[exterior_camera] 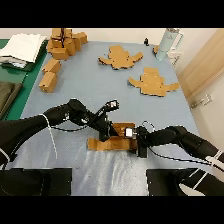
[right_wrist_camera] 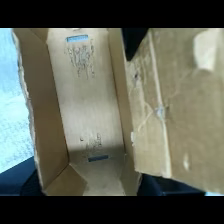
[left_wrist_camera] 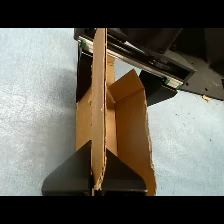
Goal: Fold the box.
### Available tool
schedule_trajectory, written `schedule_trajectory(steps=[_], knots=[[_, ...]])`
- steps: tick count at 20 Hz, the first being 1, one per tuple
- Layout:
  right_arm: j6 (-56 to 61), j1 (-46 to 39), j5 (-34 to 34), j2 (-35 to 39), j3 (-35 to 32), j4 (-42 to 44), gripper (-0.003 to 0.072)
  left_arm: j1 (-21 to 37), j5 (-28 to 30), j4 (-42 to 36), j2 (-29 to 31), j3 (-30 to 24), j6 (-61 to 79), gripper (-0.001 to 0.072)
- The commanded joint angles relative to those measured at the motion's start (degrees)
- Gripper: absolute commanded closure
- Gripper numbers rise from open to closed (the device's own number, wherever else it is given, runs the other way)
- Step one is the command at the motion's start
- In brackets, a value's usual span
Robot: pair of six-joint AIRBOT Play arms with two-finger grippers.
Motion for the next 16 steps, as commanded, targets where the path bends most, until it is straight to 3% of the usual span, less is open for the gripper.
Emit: schedule_trajectory(steps=[1, 5, 7, 12, 13, 14, 16], knots=[[0.6, -0.1, 0.2, 0.8, 0.0, 0.0, -0.0014, 0.0, -0.1, 0.1, 0.0, 0.0, 0.0, 0.0695], [1.5, -0.1, 0.3, 0.5, 0.0, -1.4, -0.0003, 0.0, -0.1, 0.1, 0.0, 0.0, 0.0, 0.0695], [1.5, -0.2, 0.5, 0.0, 0.0, -1.5, 0.0047, 0.0, -0.1, 0.0, 0.0, 0.0, 0.0, 0.0695], [1.5, -0.2, 0.9, -0.7, 0.0, -1.8, 0.0049, 0.0, -0.1, 0.1, 0.0, 0.0, 0.0, 0.0694], [1.5, -0.2, 1.0, -0.9, 0.0, -1.8, 0.0069, 0.0, -0.1, 0.1, 0.0, 0.0, 0.0, 0.0695], [1.5, -0.2, 1.0, -0.9, 0.0, -1.8, 0.0165, 0.0, -0.1, 0.1, 0.0, 0.0, 0.0, 0.0695], [1.5, -0.2, 1.0, -0.9, 0.0, -1.8, 0.0190, 0.0, -0.1, 0.1, 0.0, 0.0, 0.0, 0.0695]])
